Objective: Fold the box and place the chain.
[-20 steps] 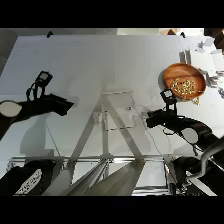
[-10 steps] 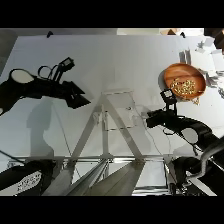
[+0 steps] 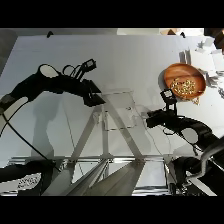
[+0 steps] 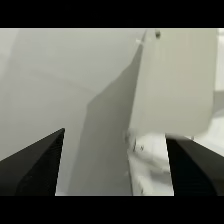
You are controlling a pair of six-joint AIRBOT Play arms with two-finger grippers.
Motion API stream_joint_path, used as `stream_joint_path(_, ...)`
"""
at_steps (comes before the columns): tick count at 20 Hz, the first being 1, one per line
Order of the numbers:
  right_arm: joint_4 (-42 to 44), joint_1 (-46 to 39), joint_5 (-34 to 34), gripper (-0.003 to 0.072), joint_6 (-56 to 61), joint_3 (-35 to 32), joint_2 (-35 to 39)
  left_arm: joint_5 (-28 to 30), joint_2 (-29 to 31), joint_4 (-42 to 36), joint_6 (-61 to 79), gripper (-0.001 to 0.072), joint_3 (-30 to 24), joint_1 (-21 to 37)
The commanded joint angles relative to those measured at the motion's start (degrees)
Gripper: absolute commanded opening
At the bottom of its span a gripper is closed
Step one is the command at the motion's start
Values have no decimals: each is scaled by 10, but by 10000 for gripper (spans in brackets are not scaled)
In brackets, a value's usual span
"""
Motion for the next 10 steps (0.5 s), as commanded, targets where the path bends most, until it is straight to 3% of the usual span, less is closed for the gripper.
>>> stream_joint_path(1,0,0,0,10,0,0,0,21,-28,-36,6,696,3,-16)
stream_joint_path(5,0,0,0,10,0,0,0,63,-59,-34,16,696,3,-44)
stream_joint_path(10,0,0,0,10,0,0,0,55,-90,-33,31,687,3,-54)
